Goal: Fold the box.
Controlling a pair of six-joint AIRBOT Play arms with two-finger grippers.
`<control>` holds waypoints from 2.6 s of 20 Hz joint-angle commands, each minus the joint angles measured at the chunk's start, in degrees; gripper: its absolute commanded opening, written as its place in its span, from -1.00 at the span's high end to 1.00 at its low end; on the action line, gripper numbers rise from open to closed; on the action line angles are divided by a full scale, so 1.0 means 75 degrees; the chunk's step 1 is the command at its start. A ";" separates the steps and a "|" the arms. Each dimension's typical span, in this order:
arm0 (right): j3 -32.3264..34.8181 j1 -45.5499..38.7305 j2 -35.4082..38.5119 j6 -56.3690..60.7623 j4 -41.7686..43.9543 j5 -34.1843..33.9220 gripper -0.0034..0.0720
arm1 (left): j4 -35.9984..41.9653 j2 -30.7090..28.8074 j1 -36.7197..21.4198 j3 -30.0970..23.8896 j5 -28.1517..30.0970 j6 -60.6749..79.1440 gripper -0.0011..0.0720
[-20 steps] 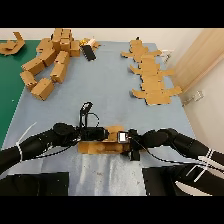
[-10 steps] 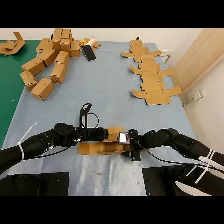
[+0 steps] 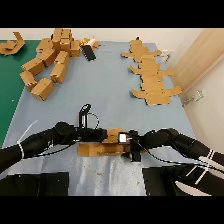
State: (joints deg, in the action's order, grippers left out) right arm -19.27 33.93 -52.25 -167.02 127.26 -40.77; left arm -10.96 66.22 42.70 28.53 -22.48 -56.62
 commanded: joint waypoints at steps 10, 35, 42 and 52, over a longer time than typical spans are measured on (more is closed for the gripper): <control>-0.0009 0.0003 0.0009 0.0006 -0.0026 -0.0009 -0.43 | -0.0134 -0.0938 -0.2658 -0.0055 -0.2183 0.1052 0.95; -0.0009 0.0003 0.0009 0.0006 -0.0026 -0.0006 -0.43 | 0.2229 -0.1626 -0.1314 -0.0979 -0.3687 0.1070 0.95; -0.0009 0.0003 0.0009 0.0006 -0.0023 -0.0009 -0.43 | 0.1813 -0.0274 -0.0408 -0.0032 -0.2069 0.0898 0.95; -0.0009 0.0003 0.0009 0.0006 -0.0023 -0.0006 -0.43 | -0.0160 0.0210 -0.0262 0.0373 -0.1227 -0.0959 0.95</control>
State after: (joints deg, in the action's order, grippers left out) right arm -19.29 33.93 -52.23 -166.95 127.07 -40.84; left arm -8.01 67.20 40.56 30.98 -33.26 -59.90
